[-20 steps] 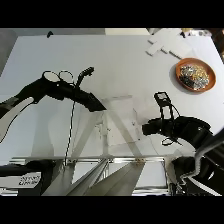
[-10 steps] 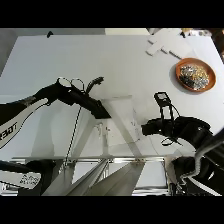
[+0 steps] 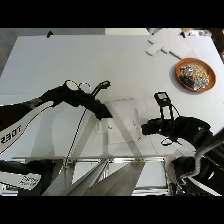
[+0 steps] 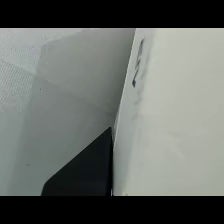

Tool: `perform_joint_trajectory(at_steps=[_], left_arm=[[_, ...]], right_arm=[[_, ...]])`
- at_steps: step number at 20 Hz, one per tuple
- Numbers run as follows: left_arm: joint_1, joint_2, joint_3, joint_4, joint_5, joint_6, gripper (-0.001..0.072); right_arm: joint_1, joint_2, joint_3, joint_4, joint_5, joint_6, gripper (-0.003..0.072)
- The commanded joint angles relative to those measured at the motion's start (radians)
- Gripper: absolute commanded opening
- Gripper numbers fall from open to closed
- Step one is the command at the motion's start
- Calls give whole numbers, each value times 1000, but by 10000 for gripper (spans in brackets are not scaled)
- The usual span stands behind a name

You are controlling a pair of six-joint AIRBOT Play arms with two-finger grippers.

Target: Fold the box and place the chain.

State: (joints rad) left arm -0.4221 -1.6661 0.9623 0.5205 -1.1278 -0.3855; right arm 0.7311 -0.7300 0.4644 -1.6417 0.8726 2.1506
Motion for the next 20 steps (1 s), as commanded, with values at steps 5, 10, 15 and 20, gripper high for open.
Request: perform_joint_trajectory(at_steps=[5, 10, 15, 20], left_arm=[[-6, 77, 0, 15, 38, 327, 5], [-22, 201, 0, 26, 5, 351, 3], [-115, 261, -7, 228, -40, 237, -1], [-183, 237, -61, 85, 170, 356, 1]], right_arm=[[1, 33, 82, 48, 55, -35, 508], [0, 138, 200, -40, 265, -95, 515], [0, 291, 203, -112, 495, -95, 515], [0, 345, 202, -107, 484, -90, 514]])
